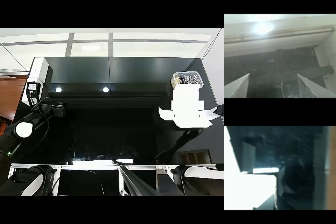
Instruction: Fold the box and place the chain.
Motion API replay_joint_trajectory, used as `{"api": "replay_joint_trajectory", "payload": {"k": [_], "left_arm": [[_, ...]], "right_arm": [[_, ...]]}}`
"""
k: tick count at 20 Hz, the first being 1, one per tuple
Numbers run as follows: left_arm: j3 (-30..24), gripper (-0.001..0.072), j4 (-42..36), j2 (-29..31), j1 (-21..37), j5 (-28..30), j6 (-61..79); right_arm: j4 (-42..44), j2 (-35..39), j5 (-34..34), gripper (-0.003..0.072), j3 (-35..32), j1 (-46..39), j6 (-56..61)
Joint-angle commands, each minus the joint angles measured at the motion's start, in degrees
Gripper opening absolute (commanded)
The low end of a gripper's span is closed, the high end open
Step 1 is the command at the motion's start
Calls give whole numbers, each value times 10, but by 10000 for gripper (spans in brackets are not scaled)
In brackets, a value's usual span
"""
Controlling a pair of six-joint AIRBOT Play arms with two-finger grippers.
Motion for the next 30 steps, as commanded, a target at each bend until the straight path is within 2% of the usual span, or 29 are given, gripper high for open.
{"api": "replay_joint_trajectory", "payload": {"k": [1, 5, 8, 10, 13, 15, 17, 18, 20, 22, 28, 30], "left_arm": [[0, 709, 0, 0, 0, 0, 0], [0, 709, -5, 0, 0, -9, 0], [0, 709, -39, 0, -11, -50, 0], [2, 709, -46, 0, -45, -79, 0], [25, 708, -59, -3, -108, -83, 0], [59, 703, -119, -21, -114, -101, -2], [104, 703, -212, -63, -74, -152, 4], [134, 703, -254, -97, -46, -208, 23], [189, 703, -309, -175, 0, -367, 108], [226, 703, -313, -249, 19, -480, 147], [273, 703, -349, -401, 23, -584, 274], [288, 703, -374, -444, 23, -592, 296]], "right_arm": [[140, 32, 66, 18, -15, 4, -12], [265, 98, 103, 18, -72, 48, -12], [351, 173, 75, 18, -157, 118, -13], [406, 226, 28, 18, -232, 186, -13], [452, 289, -76, 18, -335, 319, -9], [465, 306, -163, 18, -379, 418, 7], [463, 306, -241, 18, -399, 505, 30], [458, 306, -267, 18, -402, 543, 40], [458, 306, -293, 18, -402, 595, 40], [458, 306, -302, 18, -402, 614, 43], [436, 306, -282, 18, -402, 615, 38], [436, 306, -275, 18, -402, 615, 38]]}}
